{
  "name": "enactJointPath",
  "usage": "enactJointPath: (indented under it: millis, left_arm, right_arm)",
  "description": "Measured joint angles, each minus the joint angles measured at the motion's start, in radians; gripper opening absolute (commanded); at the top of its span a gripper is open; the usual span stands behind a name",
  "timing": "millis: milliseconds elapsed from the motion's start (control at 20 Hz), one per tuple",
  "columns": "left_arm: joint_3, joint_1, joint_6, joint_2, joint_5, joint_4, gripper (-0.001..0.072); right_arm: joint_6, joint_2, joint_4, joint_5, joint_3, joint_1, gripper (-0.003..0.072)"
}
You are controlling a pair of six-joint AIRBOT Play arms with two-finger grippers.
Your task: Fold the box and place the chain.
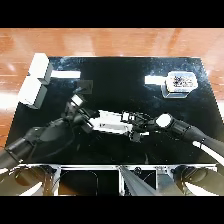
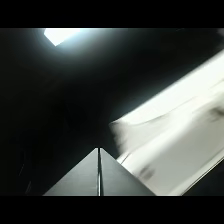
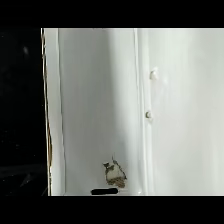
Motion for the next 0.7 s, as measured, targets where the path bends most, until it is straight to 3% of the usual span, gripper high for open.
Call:
enactJointPath:
  millis: [300,400,500,550,600,650,700]
  left_arm:
    - [0.034,0.37,0.05,0.022,0.581,0.002,0.002]
    - [0.042,0.415,0.174,0.034,0.704,0.002,0.0021]
    - [0.046,0.41,0.303,0.04,0.73,0.0,0.0025]
    - [0.047,0.395,0.351,0.039,0.717,-0.001,0.0089]
    - [0.048,0.374,0.391,0.033,0.691,-0.003,0.0475]
    - [0.049,0.355,0.418,0.027,0.667,-0.006,0.0624]
    - [0.049,0.334,0.439,0.018,0.64,-0.007,0.0624]
  right_arm:
    - [0.012,0.0,-0.008,0.002,0.0,0.0,0.055]
    - [0.014,0.0,-0.015,0.002,0.0,0.0,0.0549]
    - [0.014,0.0,-0.019,0.002,0.0,0.0,0.0549]
    - [0.014,0.0,-0.02,0.002,0.0,0.0,0.0549]
    - [0.014,0.0,-0.022,0.002,0.0,0.0,0.0549]
    - [0.014,0.0,-0.023,0.002,0.0,0.0,0.0549]
    - [0.014,0.0,-0.023,0.002,0.0,0.0,0.0549]
